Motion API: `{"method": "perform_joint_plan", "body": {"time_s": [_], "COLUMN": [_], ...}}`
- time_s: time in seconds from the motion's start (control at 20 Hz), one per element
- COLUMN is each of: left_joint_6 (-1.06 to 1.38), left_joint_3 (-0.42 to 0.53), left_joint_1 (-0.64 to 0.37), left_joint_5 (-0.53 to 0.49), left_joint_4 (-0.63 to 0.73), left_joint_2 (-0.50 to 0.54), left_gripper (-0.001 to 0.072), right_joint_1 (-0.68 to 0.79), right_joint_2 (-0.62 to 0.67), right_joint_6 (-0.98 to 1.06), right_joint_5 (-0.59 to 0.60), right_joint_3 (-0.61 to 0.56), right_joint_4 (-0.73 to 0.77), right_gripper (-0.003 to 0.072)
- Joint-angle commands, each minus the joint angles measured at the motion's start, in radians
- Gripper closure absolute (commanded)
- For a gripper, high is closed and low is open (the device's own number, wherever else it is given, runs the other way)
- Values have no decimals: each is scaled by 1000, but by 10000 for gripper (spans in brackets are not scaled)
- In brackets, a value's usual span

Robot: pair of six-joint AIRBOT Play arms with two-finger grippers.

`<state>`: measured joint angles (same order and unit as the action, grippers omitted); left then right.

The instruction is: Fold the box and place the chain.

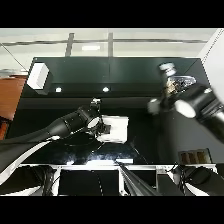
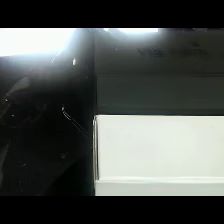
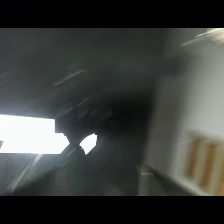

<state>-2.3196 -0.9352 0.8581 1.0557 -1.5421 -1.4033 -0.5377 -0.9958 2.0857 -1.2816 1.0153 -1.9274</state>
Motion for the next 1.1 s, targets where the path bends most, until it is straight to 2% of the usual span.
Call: {"method": "perform_joint_plan", "body": {"time_s": [0.0, 0.15, 0.25, 0.45, 0.5, 0.55, 0.6, 0.8, 1.05], "left_joint_6": [0, 0, 0, 0, 0, 0, 0, 0, 0], "left_joint_3": [-1, -1, -1, -1, -1, -1, -1, -1, -1], "left_joint_1": [0, 0, -1, -1, -1, -1, -1, -1, -1], "left_joint_5": [0, 0, 0, 0, 0, 0, 0, 0, -2], "left_joint_4": [7, 11, 15, 18, 18, 18, 18, 18, 37], "left_joint_2": [1, 1, 1, 1, 1, 0, 1, 0, 0], "left_gripper": [679, 678, 678, 678, 678, 678, 678, 678, 678], "right_joint_1": [310, 563, 644, 686, 687, 687, 686, 684, 684], "right_joint_2": [-16, -130, -239, -449, -496, -537, -573, -675, -723], "right_joint_6": [-39, -89, -146, -168, -168, -166, -164, -153, -153], "right_joint_5": [190, 421, 489, 491, 493, 493, 499, 500, 480], "right_joint_3": [-21, 2, 59, 191, 221, 251, 273, 329, 331], "right_joint_4": [-68, 166, 250, 251, 251, 252, 256, 274, 282], "right_gripper": [-34, -34, -34, -31, 49, 90, 90, 109, 110]}}
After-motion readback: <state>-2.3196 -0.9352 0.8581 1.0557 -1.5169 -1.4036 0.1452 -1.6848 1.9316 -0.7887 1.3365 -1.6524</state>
